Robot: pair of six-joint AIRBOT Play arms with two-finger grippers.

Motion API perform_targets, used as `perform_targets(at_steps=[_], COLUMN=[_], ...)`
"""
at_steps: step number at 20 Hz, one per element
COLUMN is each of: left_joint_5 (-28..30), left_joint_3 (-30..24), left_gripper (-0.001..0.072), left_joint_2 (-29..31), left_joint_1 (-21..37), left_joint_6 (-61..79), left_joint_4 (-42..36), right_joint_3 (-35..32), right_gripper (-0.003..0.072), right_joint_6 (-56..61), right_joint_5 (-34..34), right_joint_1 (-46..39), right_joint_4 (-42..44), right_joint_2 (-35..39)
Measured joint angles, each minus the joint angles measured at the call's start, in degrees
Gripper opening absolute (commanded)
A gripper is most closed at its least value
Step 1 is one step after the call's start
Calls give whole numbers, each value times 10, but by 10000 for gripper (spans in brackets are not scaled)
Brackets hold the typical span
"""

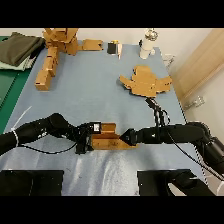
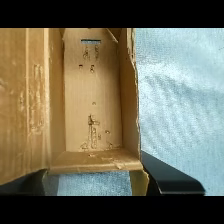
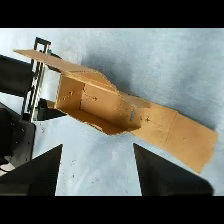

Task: Fold the box.

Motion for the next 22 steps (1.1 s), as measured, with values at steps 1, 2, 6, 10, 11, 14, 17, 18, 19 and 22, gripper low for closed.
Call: perform_targets(at_steps=[1, 2, 6, 10, 11, 14, 17, 18, 19, 22], left_joint_5=[0, -1, -2, -3, -4, -5, -5, -5, -5, -5], left_joint_3=[0, -1, -1, -1, -1, -1, -1, -1, -1, -1], left_gripper=[465, 465, 465, 465, 464, 465, 465, 465, 465, 465], left_joint_2=[0, 0, 0, 0, 0, 0, 0, 0, 0, 0], left_joint_1=[0, 1, 0, 0, 0, 0, 0, 0, 0, 0], left_joint_6=[0, 0, 0, 0, 0, 0, 0, 0, 0, 0], left_joint_4=[1, 1, 2, 3, 3, 3, 3, 3, 3, 3], right_joint_3=[0, 0, 1, 37, 52, 94, 115, 119, 121, 125], right_gripper=[82, 5, 4, 3, 3, 3, 3, 3, 3, 4], right_joint_6=[9, 20, 28, -26, -41, -91, -139, -155, -171, -209], right_joint_5=[1, 3, 22, 84, 94, 113, 123, 125, 126, 126], right_joint_1=[0, 1, 23, 47, 50, 54, 56, 56, 56, 56], right_joint_4=[1, 4, 45, 75, 79, 82, 79, 77, 73, 68], right_joint_2=[0, -2, -39, -139, -168, -255, -324, -344, -359, -388])
